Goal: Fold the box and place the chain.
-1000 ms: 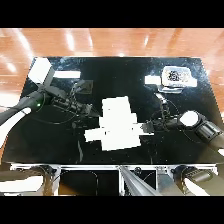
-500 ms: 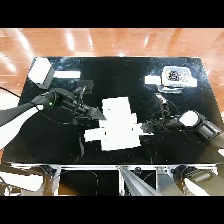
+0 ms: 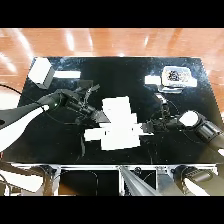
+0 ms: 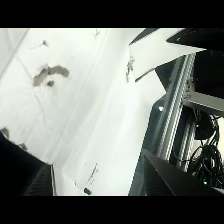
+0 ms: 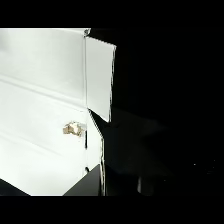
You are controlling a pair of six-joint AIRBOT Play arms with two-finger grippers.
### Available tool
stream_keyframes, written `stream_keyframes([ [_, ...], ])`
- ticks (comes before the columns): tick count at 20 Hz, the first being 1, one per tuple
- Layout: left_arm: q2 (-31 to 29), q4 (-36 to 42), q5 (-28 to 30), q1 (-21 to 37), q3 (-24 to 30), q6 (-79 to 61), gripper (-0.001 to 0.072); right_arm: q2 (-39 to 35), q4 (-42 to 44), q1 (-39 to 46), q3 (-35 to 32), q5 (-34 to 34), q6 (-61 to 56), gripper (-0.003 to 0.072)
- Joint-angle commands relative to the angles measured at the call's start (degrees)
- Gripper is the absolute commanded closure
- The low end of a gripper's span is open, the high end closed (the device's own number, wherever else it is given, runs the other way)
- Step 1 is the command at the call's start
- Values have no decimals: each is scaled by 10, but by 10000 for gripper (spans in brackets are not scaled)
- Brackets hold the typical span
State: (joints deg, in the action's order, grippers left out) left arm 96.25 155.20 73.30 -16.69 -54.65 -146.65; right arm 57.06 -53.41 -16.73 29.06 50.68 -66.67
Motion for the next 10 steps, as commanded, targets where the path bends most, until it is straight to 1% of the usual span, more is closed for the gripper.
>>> stream_keyframes([
  [1,4,-1,-2,-3,-15,-8,98,0,0,-1,0,0,0,655],
  [2,7,-2,-2,-3,-20,-8,138,0,0,-1,0,0,0,654],
  [3,12,-3,-2,-3,-24,-8,202,0,0,-1,0,0,0,654],
  [5,24,-11,7,-2,-33,-8,292,0,0,-1,0,1,0,654],
  [8,42,-16,48,-1,-54,-11,298,0,0,-1,0,1,0,654],
  [9,44,-16,57,-1,-58,-22,353,0,0,-1,0,1,0,654],
  [10,46,-15,59,-2,-60,-31,536,0,0,-1,0,1,0,654],
])
